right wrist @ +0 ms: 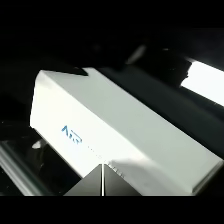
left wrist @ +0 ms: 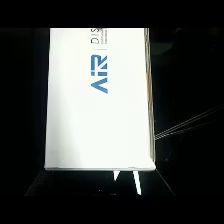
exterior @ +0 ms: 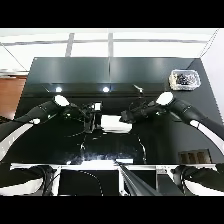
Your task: Fold the box and place the chain.
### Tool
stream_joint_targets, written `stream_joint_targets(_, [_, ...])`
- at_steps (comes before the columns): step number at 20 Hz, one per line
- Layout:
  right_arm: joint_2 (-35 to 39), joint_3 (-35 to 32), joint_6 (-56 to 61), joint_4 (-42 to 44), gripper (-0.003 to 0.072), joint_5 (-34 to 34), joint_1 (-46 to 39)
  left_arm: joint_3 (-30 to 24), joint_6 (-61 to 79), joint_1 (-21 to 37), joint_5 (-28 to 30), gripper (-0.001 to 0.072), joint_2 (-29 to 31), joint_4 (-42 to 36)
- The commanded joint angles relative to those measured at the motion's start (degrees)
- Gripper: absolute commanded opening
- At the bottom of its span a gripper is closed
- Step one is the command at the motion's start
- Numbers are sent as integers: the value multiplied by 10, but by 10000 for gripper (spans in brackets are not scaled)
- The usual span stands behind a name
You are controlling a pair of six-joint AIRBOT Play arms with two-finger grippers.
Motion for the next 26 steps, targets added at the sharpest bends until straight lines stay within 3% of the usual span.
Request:
stream_joint_targets(1, [68,48,-1,-54,19,106,-35,1,-18,15,-4,637,21,16])
stream_joint_targets(2, [101,56,19,-89,19,127,-59,2,-36,22,-4,716,32,29])
stream_joint_targets(6, [219,57,83,-211,19,163,-154,2,-111,47,-41,717,91,128])
stream_joint_targets(10, [257,57,96,-236,19,157,-206,14,-185,26,-58,706,128,105])
stream_joint_targets(15, [256,44,121,-238,19,91,-206,129,-225,-86,-26,705,45,96])
stream_joint_targets(18, [256,44,121,-238,20,92,-205,189,-260,-111,-28,706,-21,97])
stream_joint_targets(26, [256,38,121,-238,19,91,-205,198,-283,-111,-80,706,-70,101])
